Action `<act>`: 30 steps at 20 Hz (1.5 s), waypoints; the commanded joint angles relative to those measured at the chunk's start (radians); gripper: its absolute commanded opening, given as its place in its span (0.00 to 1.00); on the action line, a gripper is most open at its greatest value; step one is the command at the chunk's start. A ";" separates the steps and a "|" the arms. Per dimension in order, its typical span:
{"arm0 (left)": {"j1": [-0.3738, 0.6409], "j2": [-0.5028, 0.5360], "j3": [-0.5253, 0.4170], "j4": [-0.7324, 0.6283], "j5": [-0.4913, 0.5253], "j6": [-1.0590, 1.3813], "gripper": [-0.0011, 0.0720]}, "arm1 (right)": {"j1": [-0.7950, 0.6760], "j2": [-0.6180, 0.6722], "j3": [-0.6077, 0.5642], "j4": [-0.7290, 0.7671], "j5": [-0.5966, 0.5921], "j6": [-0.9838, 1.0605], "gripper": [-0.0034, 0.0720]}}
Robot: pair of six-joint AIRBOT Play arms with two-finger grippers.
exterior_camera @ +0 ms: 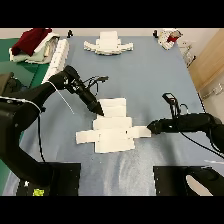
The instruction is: Fold the box.
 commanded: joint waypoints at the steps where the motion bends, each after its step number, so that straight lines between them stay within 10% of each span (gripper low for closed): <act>1: -0.049 0.113 -0.029 0.000 0.089 0.113 0.02 | -0.030 0.001 0.090 -0.352 0.060 0.320 0.47; 13: -0.381 0.734 -0.621 0.073 0.888 0.227 0.02 | -0.061 0.001 0.163 -0.349 0.097 0.514 0.52; 26: -0.480 0.646 -0.671 0.121 0.911 0.153 0.03 | -0.061 -0.007 0.163 -0.317 0.096 0.514 0.52; 30: -0.335 0.629 -0.540 0.138 0.646 0.133 0.02 | -0.061 -0.007 0.163 -0.309 0.096 0.514 0.52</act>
